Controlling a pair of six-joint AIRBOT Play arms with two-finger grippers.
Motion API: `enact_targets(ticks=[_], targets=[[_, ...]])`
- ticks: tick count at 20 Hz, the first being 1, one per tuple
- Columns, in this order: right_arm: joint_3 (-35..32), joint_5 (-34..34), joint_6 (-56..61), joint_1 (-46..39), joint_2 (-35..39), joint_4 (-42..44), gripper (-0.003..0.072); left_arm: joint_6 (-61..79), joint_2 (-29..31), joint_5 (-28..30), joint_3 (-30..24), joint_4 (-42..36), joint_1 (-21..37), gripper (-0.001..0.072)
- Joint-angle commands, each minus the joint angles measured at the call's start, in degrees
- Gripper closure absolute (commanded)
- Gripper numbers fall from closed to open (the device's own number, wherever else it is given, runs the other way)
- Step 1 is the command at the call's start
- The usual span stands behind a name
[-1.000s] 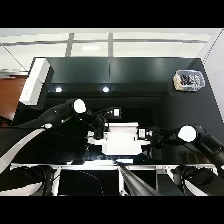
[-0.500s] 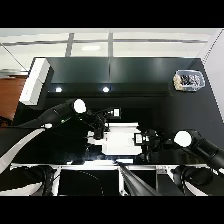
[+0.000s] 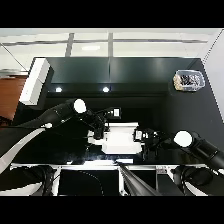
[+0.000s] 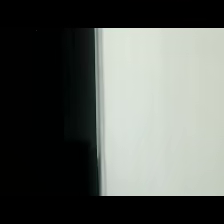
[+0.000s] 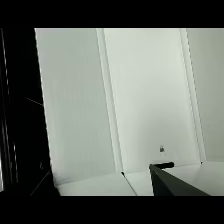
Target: Fold the box and place the chain.
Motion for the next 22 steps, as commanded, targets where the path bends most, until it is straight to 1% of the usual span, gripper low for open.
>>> enact_targets(ticks=[1,4,6,9,18,22], targets=[[1.07,0.22,1.97,0.07,0.09,0.31,-0.0015,0.0,-0.02,0.07,0.04,-0.11,-0.02,0.0683],[2.71,-0.85,2.58,0.04,0.09,-1.44,-0.0015,-0.02,-0.02,0.07,0.04,-0.13,-0.02,0.0683],[4.28,-2.67,4.17,-0.02,0.09,-5.51,-0.0015,-0.13,-0.02,-0.04,0.04,-0.13,-0.02,0.0683],[6.14,-2.99,4.13,-0.11,0.09,-10.32,-0.0015,-0.13,-0.02,-0.09,0.04,-0.13,-0.04,0.0683],[7.04,-5.64,4.15,-0.42,0.09,-10.54,-0.0015,-0.15,-0.04,-0.07,0.04,-0.11,-0.02,0.0683],[7.04,-5.53,4.2,-0.42,0.11,-10.54,-0.0015,-0.13,-0.07,-0.07,0.04,-0.11,-0.02,0.0683]])
